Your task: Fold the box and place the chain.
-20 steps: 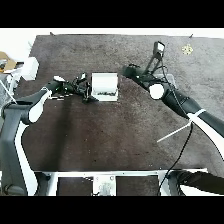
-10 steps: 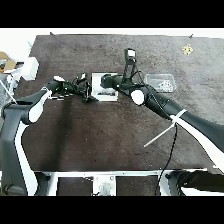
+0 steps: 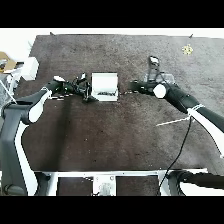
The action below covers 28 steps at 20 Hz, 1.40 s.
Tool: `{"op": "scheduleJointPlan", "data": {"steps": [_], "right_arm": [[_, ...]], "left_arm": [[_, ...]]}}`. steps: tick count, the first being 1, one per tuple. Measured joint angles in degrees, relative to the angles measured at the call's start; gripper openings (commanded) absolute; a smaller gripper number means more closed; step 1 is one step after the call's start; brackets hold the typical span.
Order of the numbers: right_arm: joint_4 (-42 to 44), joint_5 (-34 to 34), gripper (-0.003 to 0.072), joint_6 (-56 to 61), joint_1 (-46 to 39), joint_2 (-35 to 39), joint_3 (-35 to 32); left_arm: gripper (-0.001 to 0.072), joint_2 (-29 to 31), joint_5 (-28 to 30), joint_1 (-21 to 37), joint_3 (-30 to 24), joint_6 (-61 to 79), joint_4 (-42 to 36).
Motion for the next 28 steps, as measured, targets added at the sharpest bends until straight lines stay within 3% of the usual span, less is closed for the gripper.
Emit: {"op": "scheduleJointPlan", "data": {"steps": [5, 11, 12, 13, 15, 18, 24, 28], "right_arm": [[3.4, -8.6, 0.0256, 4.2, -6.8, -4.8, -3.5], [7.1, -14.6, 0.0241, 5.4, -6.9, -12.0, 0.1], [7.3, -15.2, 0.0045, 5.5, -6.6, -13.0, 0.9], [7.7, -15.5, 0.0002, 5.5, -6.3, -13.8, 1.6], [8.3, -15.7, 0.0002, 5.7, -5.4, -14.6, 2.4], [8.0, -15.9, 0.0001, 5.6, -3.4, -12.7, 3.0], [2.0, -17.4, 0.0002, 5.2, 5.8, 0.0, 3.3], [0.5, -22.5, 0.0002, 5.3, 13.3, 3.0, 3.3]], "left_arm": [[0.0091, 0.0, 0.0, 0.0, 0.0, 0.0, 0.0], [0.0091, 0.0, 0.0, 0.0, 0.0, 0.0, 0.0], [0.0091, 0.0, 0.0, 0.0, 0.0, 0.0, 0.0], [0.0091, 0.0, 0.0, 0.0, 0.0, 0.0, 0.0], [0.0091, 0.0, 0.0, 0.0, 0.0, 0.0, 0.0], [0.0091, 0.0, 0.0, 0.0, 0.0, 0.0, 0.0], [0.0091, 0.0, 0.0, 0.0, 0.0, 0.0, 0.0], [0.0091, 0.0, 0.0, 0.0, 0.0, 0.0, 0.0]]}}
